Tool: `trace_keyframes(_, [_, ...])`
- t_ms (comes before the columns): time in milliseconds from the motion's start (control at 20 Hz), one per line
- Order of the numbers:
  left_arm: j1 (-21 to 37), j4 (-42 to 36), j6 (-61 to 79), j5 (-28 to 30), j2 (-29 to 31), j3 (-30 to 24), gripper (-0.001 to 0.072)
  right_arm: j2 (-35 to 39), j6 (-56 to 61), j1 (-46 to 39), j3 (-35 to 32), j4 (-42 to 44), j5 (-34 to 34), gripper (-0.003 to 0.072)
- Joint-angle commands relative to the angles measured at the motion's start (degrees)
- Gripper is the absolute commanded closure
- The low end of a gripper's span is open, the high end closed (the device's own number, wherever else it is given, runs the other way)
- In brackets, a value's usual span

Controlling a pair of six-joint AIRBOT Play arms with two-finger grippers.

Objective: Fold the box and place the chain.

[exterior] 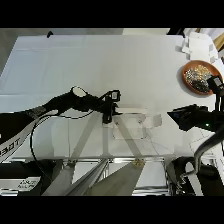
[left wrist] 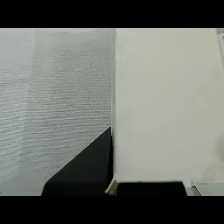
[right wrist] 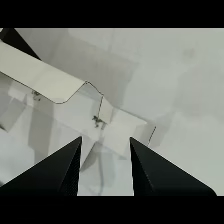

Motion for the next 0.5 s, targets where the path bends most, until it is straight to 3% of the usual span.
trace_keyframes(0, [-0.02, 0.09, -0.04, 0.07, -0.07, -0.04, 0.0700, 0.02, 0.02, 0.04, 0.04, -0.04, 0.02, 0.0351])
trace_keyframes(450, [-0.24, 0.09, -3.02, 0.79, -0.07, -0.04, 0.0703, 0.02, 0.00, 0.04, 0.04, -0.04, 0.02, 0.0351])
